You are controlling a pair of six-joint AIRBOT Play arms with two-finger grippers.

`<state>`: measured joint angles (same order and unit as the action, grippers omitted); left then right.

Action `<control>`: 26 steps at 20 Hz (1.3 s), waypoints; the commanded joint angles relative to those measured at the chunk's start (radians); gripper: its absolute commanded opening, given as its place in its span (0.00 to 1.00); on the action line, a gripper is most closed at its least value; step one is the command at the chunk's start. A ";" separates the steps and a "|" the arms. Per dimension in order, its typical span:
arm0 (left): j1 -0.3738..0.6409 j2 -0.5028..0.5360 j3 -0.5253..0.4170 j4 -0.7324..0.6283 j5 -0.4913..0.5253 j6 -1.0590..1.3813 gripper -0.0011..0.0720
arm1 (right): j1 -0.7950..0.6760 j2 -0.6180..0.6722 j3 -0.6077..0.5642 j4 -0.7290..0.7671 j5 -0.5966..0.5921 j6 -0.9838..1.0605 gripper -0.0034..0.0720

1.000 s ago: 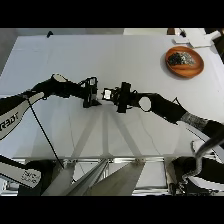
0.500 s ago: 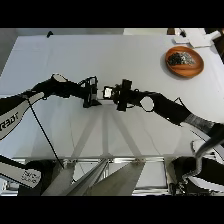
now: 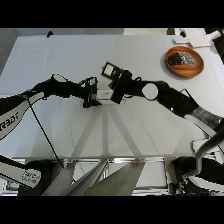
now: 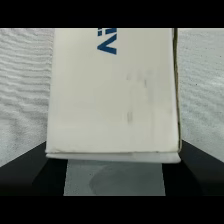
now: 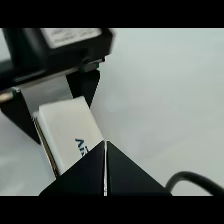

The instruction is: Fold the box and place the chain.

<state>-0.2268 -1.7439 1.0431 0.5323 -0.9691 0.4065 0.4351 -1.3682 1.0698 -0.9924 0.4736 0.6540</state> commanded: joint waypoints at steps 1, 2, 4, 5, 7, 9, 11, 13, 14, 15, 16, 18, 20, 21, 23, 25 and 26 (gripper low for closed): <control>0.001 0.000 0.000 0.000 0.000 0.000 0.56 | -0.054 -0.083 0.130 0.085 0.204 0.271 0.05; 0.001 0.000 0.000 0.000 0.000 0.000 0.56 | -0.058 -0.111 0.138 0.125 0.225 0.293 0.05; 0.001 0.000 0.000 0.000 0.000 0.000 0.56 | -0.049 -0.170 0.139 0.204 0.258 0.292 0.05; 0.001 0.000 0.000 0.000 0.000 0.000 0.56 | -0.039 -0.202 0.139 0.224 0.262 0.293 0.05; 0.001 0.000 0.000 0.000 0.000 0.000 0.56 | -0.025 -0.258 0.139 0.249 0.259 0.293 0.05; 0.001 0.000 0.000 0.000 0.000 0.000 0.56 | -0.020 -0.294 0.139 0.274 0.257 0.293 0.05; 0.001 0.000 0.000 0.000 0.000 0.000 0.56 | -0.020 -0.313 0.139 0.257 0.259 0.293 0.05; 0.001 0.000 0.000 0.000 0.000 0.000 0.56 | -0.019 -0.315 0.139 0.237 0.267 0.293 0.05; 0.001 0.000 0.000 0.000 0.000 0.000 0.56 | -0.020 -0.315 0.139 0.237 0.272 0.293 0.05; 0.001 0.000 0.000 0.000 0.000 0.000 0.56 | -0.020 -0.315 0.139 0.237 0.273 0.293 0.05; 0.001 0.000 0.000 0.000 0.000 0.000 0.56 | -0.019 -0.314 0.139 0.237 0.273 0.293 0.05; 0.001 0.000 0.000 0.000 0.000 0.000 0.56 | -0.020 -0.303 0.139 0.237 0.267 0.292 0.05; 0.001 0.000 0.000 0.000 0.000 0.000 0.56 | -0.020 -0.274 0.139 0.237 0.235 0.291 0.05; 0.001 0.000 0.000 0.000 0.000 0.000 0.56 | -0.020 -0.253 0.139 0.237 0.204 0.291 0.05; 0.001 0.000 0.000 0.000 0.000 0.000 0.56 | -0.021 -0.203 0.139 0.236 0.121 0.286 0.05; 0.001 0.000 0.000 0.000 0.000 0.000 0.56 | -0.034 -0.150 0.138 0.233 0.056 0.284 0.05; 0.001 0.000 0.000 0.000 0.000 0.000 0.56 | -0.048 -0.122 0.138 0.232 0.050 0.283 0.05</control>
